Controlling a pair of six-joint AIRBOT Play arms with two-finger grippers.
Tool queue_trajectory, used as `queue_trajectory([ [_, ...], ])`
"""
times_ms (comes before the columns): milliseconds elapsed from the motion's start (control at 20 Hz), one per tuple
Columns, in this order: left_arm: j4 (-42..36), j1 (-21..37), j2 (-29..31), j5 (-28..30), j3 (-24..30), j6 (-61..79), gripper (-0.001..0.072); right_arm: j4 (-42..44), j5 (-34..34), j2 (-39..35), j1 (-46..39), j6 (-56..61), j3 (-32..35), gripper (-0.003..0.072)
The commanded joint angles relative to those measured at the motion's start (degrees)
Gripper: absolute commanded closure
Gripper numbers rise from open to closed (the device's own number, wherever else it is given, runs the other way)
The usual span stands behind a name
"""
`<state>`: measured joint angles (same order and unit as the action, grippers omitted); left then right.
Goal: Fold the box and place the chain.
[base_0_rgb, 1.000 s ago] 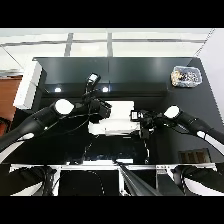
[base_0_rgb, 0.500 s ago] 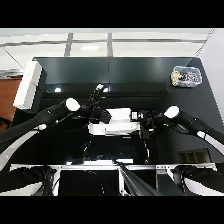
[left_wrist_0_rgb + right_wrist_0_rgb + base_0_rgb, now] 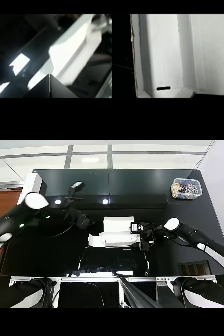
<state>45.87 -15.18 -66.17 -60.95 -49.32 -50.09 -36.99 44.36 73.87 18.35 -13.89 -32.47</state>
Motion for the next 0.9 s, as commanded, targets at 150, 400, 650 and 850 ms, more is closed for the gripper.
queue_trajectory([
  [150, -1.14, 1.49, 12.52, -1.05, 14.36, 16.74, 0.0462, 0.02, -0.02, -0.02, -0.02, 0.00, -0.07, 0.0559],
  [400, 12.22, -14.03, 10.32, 18.67, 15.45, 35.54, -0.0006, 0.02, -0.02, -0.02, -0.02, 0.00, -0.07, 0.0560],
  [650, 14.88, -16.41, 1.09, 21.51, 11.19, 35.34, -0.0004, 0.02, -0.02, -0.02, -0.02, 0.00, -0.07, 0.0559],
  [850, 6.93, -16.06, -4.28, 16.28, 7.91, 36.96, 0.0016, 0.00, 0.00, -0.02, -0.02, 0.00, -0.07, 0.0560],
])
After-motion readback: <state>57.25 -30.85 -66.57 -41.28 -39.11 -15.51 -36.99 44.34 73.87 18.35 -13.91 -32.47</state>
